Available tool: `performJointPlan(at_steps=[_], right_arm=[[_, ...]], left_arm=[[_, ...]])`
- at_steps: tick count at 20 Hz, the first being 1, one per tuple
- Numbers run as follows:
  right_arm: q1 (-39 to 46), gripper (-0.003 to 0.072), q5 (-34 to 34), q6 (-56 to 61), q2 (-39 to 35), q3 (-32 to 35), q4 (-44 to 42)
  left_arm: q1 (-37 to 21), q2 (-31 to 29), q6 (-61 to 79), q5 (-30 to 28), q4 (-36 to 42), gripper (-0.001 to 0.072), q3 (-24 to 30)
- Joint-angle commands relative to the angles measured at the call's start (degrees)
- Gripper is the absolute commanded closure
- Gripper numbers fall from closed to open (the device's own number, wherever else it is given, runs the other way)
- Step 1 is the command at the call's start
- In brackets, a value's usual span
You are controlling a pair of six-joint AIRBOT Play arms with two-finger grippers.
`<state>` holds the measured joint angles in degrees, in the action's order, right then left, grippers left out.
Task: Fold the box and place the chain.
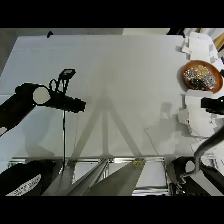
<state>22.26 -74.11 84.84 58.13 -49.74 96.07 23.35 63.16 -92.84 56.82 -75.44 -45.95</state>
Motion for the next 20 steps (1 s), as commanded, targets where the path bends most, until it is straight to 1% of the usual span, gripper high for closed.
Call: performJointPlan(at_steps=[1, 2, 3, 4, 5, 8, 11, 17, 19, 20], right_arm=[[4.76, 0.0667, 0.63, 0.7, 2.6, -0.66, 4.7], [5.95, 0.0611, 1.29, 0.66, 3.41, -1.14, 5.35], [6.93, 0.0486, 1.49, 0.42, 4.28, -1.77, 6.36], [7.98, 0.0277, 1.64, -0.31, 5.33, -2.58, 7.87], [8.85, 0.0216, 1.97, -1.36, 6.29, -3.15, 9.31], [11.54, 0.0216, 2.16, -4.26, 10.45, -3.54, 14.16], [12.87, 0.0216, 5.49, -5.16, 13.6, -3.54, 18.67], [12.87, 0.0225, 12.11, -5.79, 17.05, -3.54, 20.85], [12.85, 0.0283, 13.31, -5.77, 18.18, -3.54, 20.74], [12.87, 0.0301, 13.03, -5.73, 19.12, -3.54, 20.81]], left_arm=[[-0.04, -0.02, 0.02, -0.02, -0.02, 0.0559, 0.02], [-0.04, -0.02, 0.02, -0.02, -0.02, 0.0559, 0.02], [-0.04, -0.02, 0.02, 0.0, -0.02, 0.0559, 0.02], [-0.04, -0.02, 0.02, 0.0, -0.02, 0.0559, 0.02], [-0.04, -0.02, 0.02, 0.0, -0.02, 0.0559, 0.02], [-0.04, -0.02, 0.0, 0.0, -0.02, 0.0559, 0.02], [-0.04, -0.02, 0.02, 0.0, -0.02, 0.0559, 0.02], [-0.04, -0.02, 0.02, 0.0, -0.02, 0.0559, 0.02], [-0.04, -0.02, 0.02, 0.0, -0.02, 0.0559, 0.02], [-0.04, -0.02, 0.02, -0.02, -0.02, 0.0559, 0.02]])
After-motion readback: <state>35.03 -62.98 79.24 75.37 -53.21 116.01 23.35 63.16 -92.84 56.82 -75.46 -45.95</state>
